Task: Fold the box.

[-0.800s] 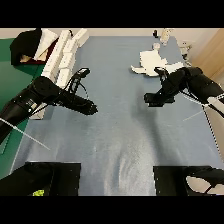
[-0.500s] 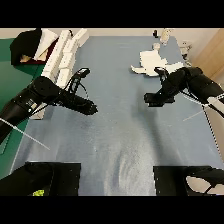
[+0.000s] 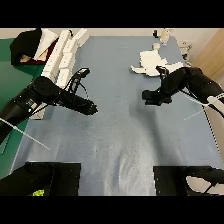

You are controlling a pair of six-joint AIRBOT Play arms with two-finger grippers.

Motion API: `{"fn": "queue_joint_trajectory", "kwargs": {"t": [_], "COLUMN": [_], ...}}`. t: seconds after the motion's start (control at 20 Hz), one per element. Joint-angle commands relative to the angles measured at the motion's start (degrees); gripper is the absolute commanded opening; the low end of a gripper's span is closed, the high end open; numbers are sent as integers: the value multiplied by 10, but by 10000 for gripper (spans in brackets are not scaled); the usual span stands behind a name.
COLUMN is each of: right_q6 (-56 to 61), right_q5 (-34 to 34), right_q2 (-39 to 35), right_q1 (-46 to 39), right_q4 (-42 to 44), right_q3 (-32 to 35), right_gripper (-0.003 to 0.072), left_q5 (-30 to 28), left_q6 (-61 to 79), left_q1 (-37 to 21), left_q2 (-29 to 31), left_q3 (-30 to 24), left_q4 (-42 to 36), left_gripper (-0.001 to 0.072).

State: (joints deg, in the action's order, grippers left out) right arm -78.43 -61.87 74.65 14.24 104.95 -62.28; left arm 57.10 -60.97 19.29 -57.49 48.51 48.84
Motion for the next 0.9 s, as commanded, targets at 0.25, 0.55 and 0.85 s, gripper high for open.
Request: {"fn": "queue_joint_trajectory", "kwargs": {"t": [0.25, 0.55, 0.85], "right_q6": [16, -7, -68], "right_q5": [-38, -46, -18], "right_q2": [165, 357, 475], "right_q1": [-206, -306, -321], "right_q4": [15, 48, 157], "right_q3": [-287, -491, -562], "right_gripper": [418, 414, 348], "left_q5": [-1, 0, 0], "left_q6": [0, 0, 0], "left_q1": [0, 0, 0], "left_q2": [0, 0, 0], "left_q3": [0, 0, 0], "left_q4": [0, 0, 0], "left_gripper": [14, 14, 14]}}
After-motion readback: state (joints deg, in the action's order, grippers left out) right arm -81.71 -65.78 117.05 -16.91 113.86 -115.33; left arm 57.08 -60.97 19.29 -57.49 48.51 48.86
